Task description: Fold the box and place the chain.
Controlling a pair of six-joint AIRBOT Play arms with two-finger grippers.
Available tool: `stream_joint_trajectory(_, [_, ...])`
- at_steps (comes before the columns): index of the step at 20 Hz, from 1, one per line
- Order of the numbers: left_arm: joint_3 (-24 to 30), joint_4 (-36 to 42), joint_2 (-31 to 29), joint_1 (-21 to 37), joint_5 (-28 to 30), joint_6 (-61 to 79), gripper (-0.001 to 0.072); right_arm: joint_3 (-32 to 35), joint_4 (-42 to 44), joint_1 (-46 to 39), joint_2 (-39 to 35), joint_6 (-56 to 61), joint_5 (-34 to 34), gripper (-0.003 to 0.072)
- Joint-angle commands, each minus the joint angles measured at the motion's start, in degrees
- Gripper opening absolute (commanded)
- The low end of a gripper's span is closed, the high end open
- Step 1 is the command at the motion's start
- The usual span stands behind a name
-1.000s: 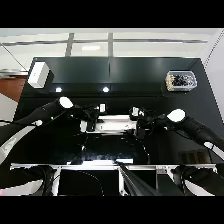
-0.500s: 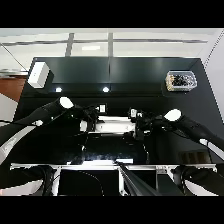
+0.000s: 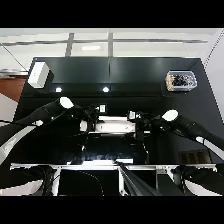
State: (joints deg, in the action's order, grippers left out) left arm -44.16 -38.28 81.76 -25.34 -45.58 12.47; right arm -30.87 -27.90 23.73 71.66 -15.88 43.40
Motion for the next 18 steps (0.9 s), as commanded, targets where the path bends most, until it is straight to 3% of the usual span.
stream_joint_trajectory(1, [-0.07, -0.04, -0.04, -0.04, 0.11, -0.61, 0.0026, 0.02, -0.22, 0.02, 0.15, -0.09, -0.22, 0.0628])
stream_joint_trajectory(18, [-0.09, -0.28, -0.04, -0.04, -0.13, -0.70, 0.0026, -0.83, -4.13, 2.75, 1.18, 5.27, -4.04, 0.0628])
